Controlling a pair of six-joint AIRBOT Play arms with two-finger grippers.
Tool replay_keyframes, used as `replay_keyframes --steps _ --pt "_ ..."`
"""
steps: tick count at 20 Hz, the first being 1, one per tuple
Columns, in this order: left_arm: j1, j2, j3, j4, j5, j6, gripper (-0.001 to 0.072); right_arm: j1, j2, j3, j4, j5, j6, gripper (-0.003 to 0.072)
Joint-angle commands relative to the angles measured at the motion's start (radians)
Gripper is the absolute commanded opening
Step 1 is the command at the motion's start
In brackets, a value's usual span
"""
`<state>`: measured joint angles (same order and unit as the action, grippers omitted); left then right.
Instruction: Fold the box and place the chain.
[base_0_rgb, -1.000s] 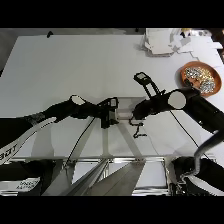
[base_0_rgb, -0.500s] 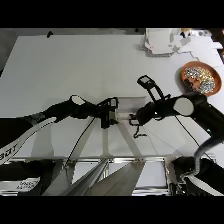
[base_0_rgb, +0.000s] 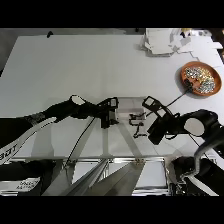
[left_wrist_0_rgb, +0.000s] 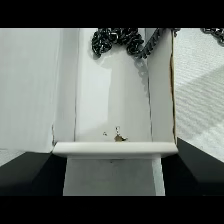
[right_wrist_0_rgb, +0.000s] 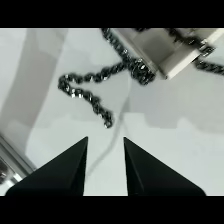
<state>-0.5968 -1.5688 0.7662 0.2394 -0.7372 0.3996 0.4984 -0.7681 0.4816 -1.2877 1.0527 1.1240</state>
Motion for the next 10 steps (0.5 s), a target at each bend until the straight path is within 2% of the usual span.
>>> replay_keyframes --steps 1,4,7,10 --pt "0.001 0.000 0.000 0.000 0.000 0.000 0.0136 0.001 0.008 -0.115 0.021 -0.119 -0.143 0.0288" --pt "0.001 0.000 0.000 0.000 0.000 0.000 0.0136 0.001 -0.011 -0.117 0.067 -0.203 -0.166 0.0287" --pt "0.001 0.000 0.000 0.000 0.000 0.000 0.0136 0.014 -0.077 -0.117 0.076 -0.200 -0.195 0.0289" --pt "0.001 0.000 0.000 0.000 0.000 0.000 0.0136 0.092 -0.126 -0.116 0.062 -0.238 -0.209 0.0285"
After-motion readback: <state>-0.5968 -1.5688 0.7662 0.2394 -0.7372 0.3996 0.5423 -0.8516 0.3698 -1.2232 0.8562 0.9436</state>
